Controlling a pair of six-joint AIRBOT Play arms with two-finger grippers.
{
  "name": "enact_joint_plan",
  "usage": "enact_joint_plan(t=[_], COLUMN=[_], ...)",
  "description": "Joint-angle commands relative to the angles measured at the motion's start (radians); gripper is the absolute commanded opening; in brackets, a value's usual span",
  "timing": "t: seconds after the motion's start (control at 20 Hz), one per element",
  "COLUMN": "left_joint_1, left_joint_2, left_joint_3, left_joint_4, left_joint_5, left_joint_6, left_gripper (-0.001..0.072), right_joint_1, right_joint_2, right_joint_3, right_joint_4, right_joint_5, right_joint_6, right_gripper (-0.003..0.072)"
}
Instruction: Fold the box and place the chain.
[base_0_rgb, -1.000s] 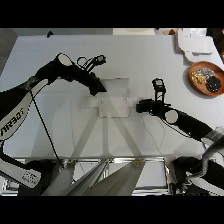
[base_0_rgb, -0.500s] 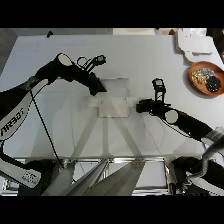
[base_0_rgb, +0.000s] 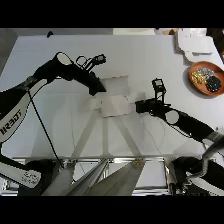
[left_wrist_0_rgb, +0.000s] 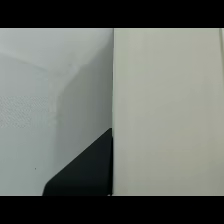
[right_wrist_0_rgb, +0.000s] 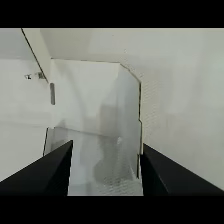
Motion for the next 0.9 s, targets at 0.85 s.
enact_joint_plan(t=[0.85], left_joint_1=[0.005], left_joint_2=[0.291], left_joint_3=[-0.318], left_joint_4=[-0.105], left_joint_5=[0.031], left_joint_6=[0.127], left_gripper=[0.0005], right_joint_1=[-0.575], right_joint_2=[0.410], right_joint_3=[0.001], right_joint_4=[-0.222], right_joint_5=[0.364], right_joint_6=[0.000], right_gripper=[0.0430])
